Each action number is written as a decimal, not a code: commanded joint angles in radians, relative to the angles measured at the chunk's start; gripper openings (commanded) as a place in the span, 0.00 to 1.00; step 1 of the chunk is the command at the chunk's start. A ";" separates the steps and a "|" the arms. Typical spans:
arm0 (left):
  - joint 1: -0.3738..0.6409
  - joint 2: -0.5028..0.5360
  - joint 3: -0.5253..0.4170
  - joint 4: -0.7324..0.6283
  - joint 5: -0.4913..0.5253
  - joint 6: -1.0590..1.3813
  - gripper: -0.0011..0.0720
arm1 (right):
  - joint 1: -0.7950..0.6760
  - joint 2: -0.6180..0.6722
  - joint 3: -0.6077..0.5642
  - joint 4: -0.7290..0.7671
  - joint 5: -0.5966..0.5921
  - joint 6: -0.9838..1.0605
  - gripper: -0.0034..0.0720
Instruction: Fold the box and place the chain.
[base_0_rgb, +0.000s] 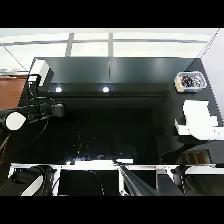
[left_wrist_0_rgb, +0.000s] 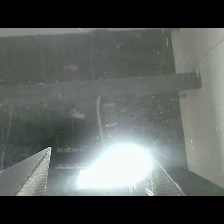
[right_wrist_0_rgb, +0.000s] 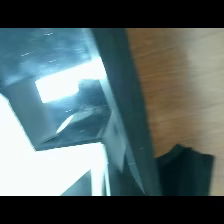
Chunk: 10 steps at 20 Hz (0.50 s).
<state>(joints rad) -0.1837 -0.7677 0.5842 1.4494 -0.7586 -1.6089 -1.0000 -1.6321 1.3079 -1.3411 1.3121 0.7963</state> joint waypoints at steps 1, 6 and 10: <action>-0.001 0.000 0.001 -0.023 -0.006 0.001 1.00 | 0.001 0.002 0.000 0.064 0.101 -0.035 0.06; 0.000 -0.005 0.001 -0.019 -0.005 0.000 1.00 | 0.025 0.100 -0.071 0.340 0.096 -0.045 0.06; -0.001 -0.018 0.001 -0.022 -0.006 0.000 1.00 | 0.112 0.229 -0.179 0.461 0.089 -0.046 0.06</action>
<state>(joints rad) -0.1837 -0.7788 0.5842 1.4292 -0.7643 -1.6089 -0.9390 -1.4830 1.1965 -1.0073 1.3987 0.7551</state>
